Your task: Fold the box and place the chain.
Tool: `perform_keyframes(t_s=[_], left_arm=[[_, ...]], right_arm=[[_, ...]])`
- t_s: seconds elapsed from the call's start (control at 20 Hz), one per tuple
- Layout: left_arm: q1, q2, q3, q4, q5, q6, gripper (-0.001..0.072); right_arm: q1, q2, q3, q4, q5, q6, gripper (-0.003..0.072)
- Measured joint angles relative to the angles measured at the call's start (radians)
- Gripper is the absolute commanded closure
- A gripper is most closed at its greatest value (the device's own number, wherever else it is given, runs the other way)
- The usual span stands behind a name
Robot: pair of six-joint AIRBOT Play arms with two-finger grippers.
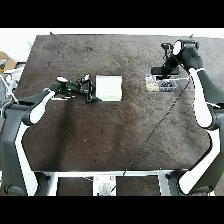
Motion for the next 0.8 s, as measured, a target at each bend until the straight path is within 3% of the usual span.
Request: perform_keyframes(t_s=[0.1,0.2,0.8], left_arm=[[0.000,0.000,0.000,0.000,0.000,0.000,0.0486],[0.000,0.000,0.000,0.000,0.000,0.000,0.0486],[0.000,0.000,0.000,0.000,0.000,0.000,0.0486]], right_arm=[[-0.006,-0.024,0.000,0.021,0.005,-0.012,0.0545],[-0.010,-0.043,0.000,0.034,0.009,-0.021,0.0463],[-0.015,-0.088,0.000,0.031,0.025,-0.042,0.0489]])
